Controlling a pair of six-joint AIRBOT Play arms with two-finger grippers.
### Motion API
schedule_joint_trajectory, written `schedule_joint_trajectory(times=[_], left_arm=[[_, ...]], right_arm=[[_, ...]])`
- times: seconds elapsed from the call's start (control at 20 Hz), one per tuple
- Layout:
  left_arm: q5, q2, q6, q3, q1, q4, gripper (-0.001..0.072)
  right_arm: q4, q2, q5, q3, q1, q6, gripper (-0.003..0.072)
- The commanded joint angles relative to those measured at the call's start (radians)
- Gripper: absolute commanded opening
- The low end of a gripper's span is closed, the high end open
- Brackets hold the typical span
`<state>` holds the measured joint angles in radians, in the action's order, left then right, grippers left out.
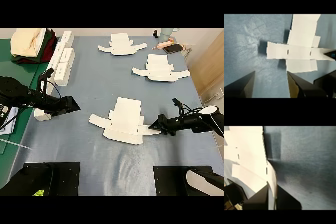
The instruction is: Fold the box.
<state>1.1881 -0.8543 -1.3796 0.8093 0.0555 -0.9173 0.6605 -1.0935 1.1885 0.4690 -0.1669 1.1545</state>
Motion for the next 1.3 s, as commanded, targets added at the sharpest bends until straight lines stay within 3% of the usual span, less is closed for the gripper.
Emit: schedule_joint_trajectory(times=[0.0, 0.2, 0.4, 0.55, 0.65, 0.95, 1.1, 1.25], left_arm=[[0.012, -0.004, 0.002, 0.0, -0.001, 0.001, 0.0597], [0.055, -0.094, 0.031, 0.0, -0.001, 0.001, 0.0598], [0.06, -0.229, 0.124, 0.0, -0.001, 0.058, 0.0598], [0.041, -0.311, 0.252, 0.0, 0.001, 0.237, 0.0597], [0.01, -0.354, 0.319, 0.0, 0.002, 0.337, 0.0597], [-0.082, -0.499, 0.449, 0.003, 0.014, 0.443, 0.0588], [-0.082, -0.589, 0.55, 0.038, 0.058, 0.552, 0.0588], [-0.082, -0.675, 0.557, 0.111, 0.124, 0.556, 0.0588]], right_arm=[[-0.01, -0.023, 0.023, 0.0, 0.005, -0.069, 0.0002], [-0.037, 0.014, 0.075, -0.007, 0.096, -0.197, 0.0], [0.023, 0.188, -0.097, -0.013, 0.254, -0.219, 0.0001], [0.025, 0.262, -0.139, -0.013, 0.277, -0.193, 0.0], [0.024, 0.272, -0.13, -0.013, 0.277, -0.182, 0.0], [0.01, 0.272, -0.123, -0.013, 0.277, -0.175, 0.0001], [0.0, 0.272, -0.122, -0.013, 0.277, -0.174, 0.0], [-0.007, 0.272, -0.104, -0.013, 0.277, -0.175, 0.0]])
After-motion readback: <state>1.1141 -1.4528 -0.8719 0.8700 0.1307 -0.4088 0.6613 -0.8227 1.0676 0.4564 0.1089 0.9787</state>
